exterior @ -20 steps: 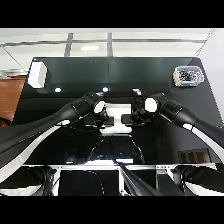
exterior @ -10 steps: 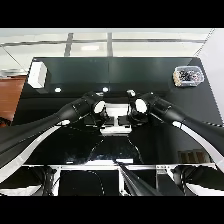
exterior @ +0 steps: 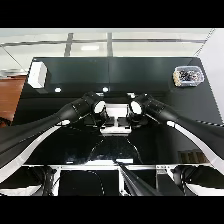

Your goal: Fold the box and place the chain.

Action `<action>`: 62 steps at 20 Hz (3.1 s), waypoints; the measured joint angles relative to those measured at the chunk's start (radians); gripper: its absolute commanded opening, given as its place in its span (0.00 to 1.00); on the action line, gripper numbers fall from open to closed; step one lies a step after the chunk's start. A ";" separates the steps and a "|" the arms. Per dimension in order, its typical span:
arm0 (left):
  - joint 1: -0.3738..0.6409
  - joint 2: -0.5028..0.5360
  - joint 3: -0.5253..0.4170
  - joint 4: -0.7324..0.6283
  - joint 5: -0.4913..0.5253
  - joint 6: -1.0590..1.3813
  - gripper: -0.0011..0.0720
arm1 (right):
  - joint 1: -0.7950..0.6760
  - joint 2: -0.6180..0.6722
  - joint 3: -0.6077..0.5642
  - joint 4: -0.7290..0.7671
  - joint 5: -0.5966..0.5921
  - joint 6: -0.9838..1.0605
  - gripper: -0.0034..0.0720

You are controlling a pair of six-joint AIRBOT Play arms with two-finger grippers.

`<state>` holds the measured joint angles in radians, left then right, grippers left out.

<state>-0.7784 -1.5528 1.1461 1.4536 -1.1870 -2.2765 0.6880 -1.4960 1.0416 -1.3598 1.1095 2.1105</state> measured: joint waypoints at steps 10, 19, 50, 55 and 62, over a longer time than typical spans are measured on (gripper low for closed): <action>0.001 0.000 0.000 -0.001 0.006 0.005 0.05 | 0.005 -0.033 0.061 -0.009 0.040 -0.002 0.41; 0.000 0.000 0.000 -0.014 0.000 0.003 0.05 | 0.007 -0.033 0.082 -0.021 0.071 -0.019 0.41; 0.003 0.000 0.000 -0.018 0.007 0.022 0.05 | -0.314 0.346 0.082 -0.457 -0.084 -0.286 0.91; 0.004 0.000 0.000 -0.019 0.007 0.022 0.05 | -0.665 0.192 0.102 -0.432 -0.294 -0.307 0.98; 0.004 0.000 0.000 -0.022 0.005 0.023 0.05 | -0.903 -0.202 0.488 -0.200 -0.203 -0.334 0.78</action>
<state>-0.7746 -1.5532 1.1461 1.4319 -1.1824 -2.2536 -0.2153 -1.6981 1.5299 -1.5600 0.9062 1.7767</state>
